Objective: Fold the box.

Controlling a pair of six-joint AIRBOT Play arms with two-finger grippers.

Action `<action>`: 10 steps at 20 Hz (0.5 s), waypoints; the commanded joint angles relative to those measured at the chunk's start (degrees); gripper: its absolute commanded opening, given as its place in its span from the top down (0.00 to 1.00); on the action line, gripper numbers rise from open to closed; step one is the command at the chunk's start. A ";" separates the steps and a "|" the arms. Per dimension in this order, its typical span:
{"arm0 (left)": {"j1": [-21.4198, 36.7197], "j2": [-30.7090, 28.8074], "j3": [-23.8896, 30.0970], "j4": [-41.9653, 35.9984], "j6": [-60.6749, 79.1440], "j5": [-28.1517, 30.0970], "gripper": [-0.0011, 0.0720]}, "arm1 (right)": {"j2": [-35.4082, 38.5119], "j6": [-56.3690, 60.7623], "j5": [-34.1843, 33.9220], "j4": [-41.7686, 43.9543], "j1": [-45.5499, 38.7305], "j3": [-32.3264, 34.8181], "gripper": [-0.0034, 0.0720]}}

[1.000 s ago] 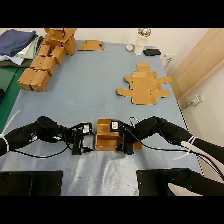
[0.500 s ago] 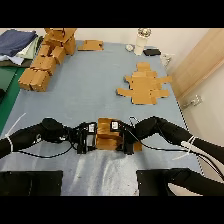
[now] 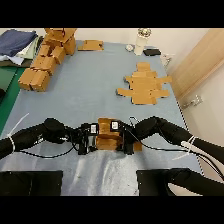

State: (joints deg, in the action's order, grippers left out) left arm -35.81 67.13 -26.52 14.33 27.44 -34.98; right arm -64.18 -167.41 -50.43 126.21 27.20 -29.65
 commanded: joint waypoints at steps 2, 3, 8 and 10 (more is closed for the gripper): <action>-1.38 0.33 -0.33 0.31 0.17 0.55 0.04 | -0.02 0.02 0.00 0.00 0.04 -0.02 0.33; -1.38 0.39 -0.37 0.28 0.17 0.50 0.04 | -0.02 0.02 0.00 0.00 0.04 -0.02 0.33; -1.60 0.42 -0.37 0.37 0.17 0.55 0.04 | -0.02 0.02 0.00 0.00 0.04 -0.02 0.33; -1.73 0.42 -0.39 1.14 0.17 0.31 0.04 | -0.02 0.02 0.00 0.00 0.04 -0.02 0.33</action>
